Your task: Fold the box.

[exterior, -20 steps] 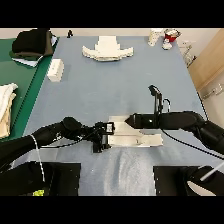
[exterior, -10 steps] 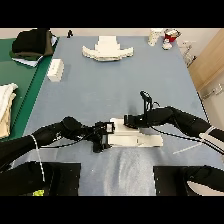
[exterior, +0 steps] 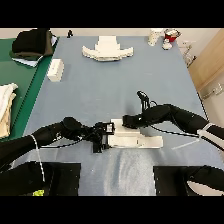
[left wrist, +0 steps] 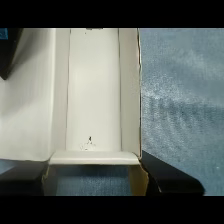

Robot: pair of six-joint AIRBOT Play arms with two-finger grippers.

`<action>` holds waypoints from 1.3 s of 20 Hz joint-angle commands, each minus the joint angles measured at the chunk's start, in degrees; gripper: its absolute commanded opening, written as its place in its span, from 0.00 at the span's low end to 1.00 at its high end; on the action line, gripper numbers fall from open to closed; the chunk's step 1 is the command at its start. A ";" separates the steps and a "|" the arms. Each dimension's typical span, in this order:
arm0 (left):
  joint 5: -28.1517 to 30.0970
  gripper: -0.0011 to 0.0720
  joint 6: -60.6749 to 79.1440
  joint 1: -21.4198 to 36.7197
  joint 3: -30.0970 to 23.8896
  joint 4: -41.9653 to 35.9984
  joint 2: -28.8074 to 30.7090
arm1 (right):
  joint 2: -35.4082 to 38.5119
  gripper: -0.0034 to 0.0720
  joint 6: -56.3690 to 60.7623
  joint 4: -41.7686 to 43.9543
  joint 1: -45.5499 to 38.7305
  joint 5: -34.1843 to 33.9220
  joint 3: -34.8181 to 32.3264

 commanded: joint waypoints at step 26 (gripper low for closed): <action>0.24 0.71 -0.09 -0.02 0.07 -0.11 -0.02 | 25.75 0.94 -53.51 -26.45 0.15 -24.46 -5.68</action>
